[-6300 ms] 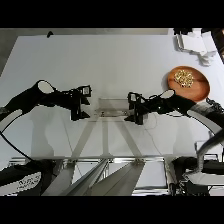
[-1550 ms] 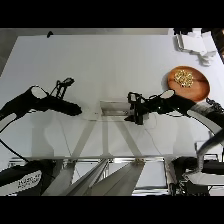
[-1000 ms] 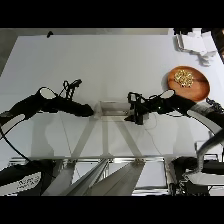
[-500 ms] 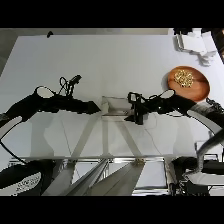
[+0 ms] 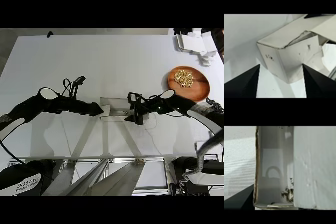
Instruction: Fold the box and place the chain.
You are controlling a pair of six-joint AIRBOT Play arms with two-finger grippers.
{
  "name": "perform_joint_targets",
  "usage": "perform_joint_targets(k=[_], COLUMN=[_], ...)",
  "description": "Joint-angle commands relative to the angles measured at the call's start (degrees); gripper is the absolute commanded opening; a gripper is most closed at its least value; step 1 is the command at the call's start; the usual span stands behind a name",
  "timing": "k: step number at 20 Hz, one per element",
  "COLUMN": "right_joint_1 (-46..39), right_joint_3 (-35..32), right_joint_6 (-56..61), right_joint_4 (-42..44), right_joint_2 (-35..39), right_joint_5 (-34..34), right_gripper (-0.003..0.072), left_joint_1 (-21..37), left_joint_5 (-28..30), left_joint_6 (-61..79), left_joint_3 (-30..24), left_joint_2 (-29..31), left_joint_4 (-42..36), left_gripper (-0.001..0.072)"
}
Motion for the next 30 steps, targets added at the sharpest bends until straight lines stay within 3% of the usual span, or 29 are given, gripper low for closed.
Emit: perform_joint_targets(k=[1,5,9,12,15,16,17,22,26,27,28,30], right_joint_1=[0.02,0.02,0.02,0.02,0.02,0.02,0.02,0.02,0.02,0.02,0.02,0.02], right_joint_3=[0.04,0.04,0.04,0.04,0.04,0.04,0.04,0.04,0.04,0.04,0.04,0.04], right_joint_6=[0.02,0.02,0.02,0.02,0.02,0.02,0.02,0.02,0.02,0.02,0.02,0.02], right_joint_4=[0.00,0.00,0.00,0.00,0.00,0.00,0.00,0.00,0.00,0.00,0.00,0.00], right_joint_2=[-0.02,-0.02,-0.02,-0.02,-0.02,-0.02,-0.02,-0.02,-0.02,-0.02,-0.02,-0.02], right_joint_5=[0.02,0.02,0.02,0.02,0.02,0.02,0.02,0.02,0.02,0.02,0.02,0.02], right_gripper=[0.0434,0.0434,0.0434,0.0434,0.0434,0.0434,0.0434,0.0434,0.0434,0.0434,0.0434,0.0434], left_joint_1=[-1.31,-5.99,-10.01,-11.65,-12.22,-12.44,-12.79,-16.17,-21.14,-22.05,-22.69,-23.15], left_joint_5=[3.56,10.91,15.72,15.39,12.63,11.19,9.92,7.93,7.89,8.63,9.20,10.01], left_joint_6=[-1.49,-6.40,-20.39,-31.06,-36.24,-36.15,-36.15,-40.41,-50.51,-54.47,-57.37,-58.05], left_joint_3=[-0.02,-0.02,0.13,1.68,5.70,7.21,8.52,11.80,12.31,12.37,12.37,12.37], left_joint_2=[-0.31,-1.31,-1.31,-1.31,-1.31,-1.31,-1.31,-2.32,-6.38,-7.08,-7.45,-7.61], left_joint_4=[0.17,3.34,18.80,29.59,34.77,35.04,35.08,35.45,44.94,47.17,48.70,48.72], left_gripper=[0.0577,0.0572,0.0558,0.0557,0.0563,0.0604,0.0711,0.0698,0.0689,0.0594,0.0412,0.0185])
